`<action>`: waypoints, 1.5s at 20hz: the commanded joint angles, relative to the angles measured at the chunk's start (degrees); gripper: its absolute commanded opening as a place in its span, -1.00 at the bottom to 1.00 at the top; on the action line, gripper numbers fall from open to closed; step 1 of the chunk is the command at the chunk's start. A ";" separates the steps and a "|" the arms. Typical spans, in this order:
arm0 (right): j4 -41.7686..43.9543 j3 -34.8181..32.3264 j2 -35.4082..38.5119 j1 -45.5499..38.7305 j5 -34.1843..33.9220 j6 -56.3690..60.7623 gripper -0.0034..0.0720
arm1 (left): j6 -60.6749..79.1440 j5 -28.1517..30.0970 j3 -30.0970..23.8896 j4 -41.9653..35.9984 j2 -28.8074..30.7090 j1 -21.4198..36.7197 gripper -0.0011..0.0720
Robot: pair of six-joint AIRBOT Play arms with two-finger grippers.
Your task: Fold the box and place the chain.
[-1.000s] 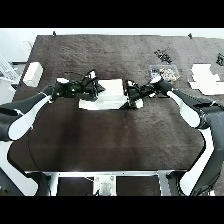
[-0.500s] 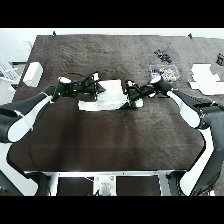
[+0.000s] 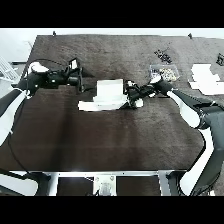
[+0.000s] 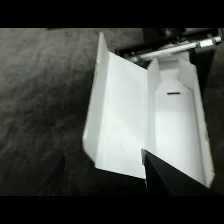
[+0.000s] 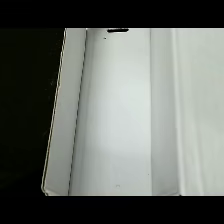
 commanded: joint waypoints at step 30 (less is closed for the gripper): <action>0.04 0.00 -0.02 0.02 -0.02 0.07 0.56 | -28.83 5.25 -0.11 28.20 -3.43 -8.07 0.75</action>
